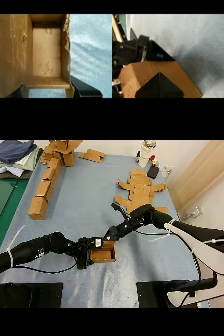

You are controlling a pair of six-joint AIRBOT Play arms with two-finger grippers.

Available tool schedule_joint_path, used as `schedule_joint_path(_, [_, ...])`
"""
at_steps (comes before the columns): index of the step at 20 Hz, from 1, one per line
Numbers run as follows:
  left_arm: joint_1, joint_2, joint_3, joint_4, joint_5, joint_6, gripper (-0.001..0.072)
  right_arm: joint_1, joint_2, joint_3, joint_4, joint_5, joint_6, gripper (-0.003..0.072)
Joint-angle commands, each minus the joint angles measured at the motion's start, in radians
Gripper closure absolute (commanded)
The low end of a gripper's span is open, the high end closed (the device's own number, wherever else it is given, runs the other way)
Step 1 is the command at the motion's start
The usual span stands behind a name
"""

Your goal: Fold the box.

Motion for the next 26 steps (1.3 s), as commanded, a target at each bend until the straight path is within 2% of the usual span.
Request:
schedule_joint_path(1, [0.000,0.000,0.001,-0.001,0.000,0.000,0.0292,0.046,0.060,-0.032,-0.083,-0.049,-0.084,0.0683])
schedule_joint_path(9, [0.000,0.000,0.001,-0.002,0.000,0.000,0.0291,0.086,0.312,-0.190,-0.203,0.189,-0.124,0.0684])
schedule_joint_path(13, [0.000,0.000,0.001,-0.002,0.000,0.000,0.0291,0.146,0.339,-0.202,-0.283,0.234,-0.112,0.0683])
schedule_joint_path(17, [0.000,0.000,0.001,-0.002,0.000,0.000,0.0291,0.268,0.345,-0.239,-0.386,0.352,-0.077,0.0683])
schedule_joint_path(21, [0.000,0.000,0.001,-0.002,0.000,0.000,0.0291,0.346,0.433,-0.239,-0.490,0.409,-0.013,0.0683])
schedule_joint_path(26, [0.000,0.000,0.001,-0.002,0.000,0.000,0.0291,0.386,0.583,-0.239,-0.596,0.401,0.019,0.0683])
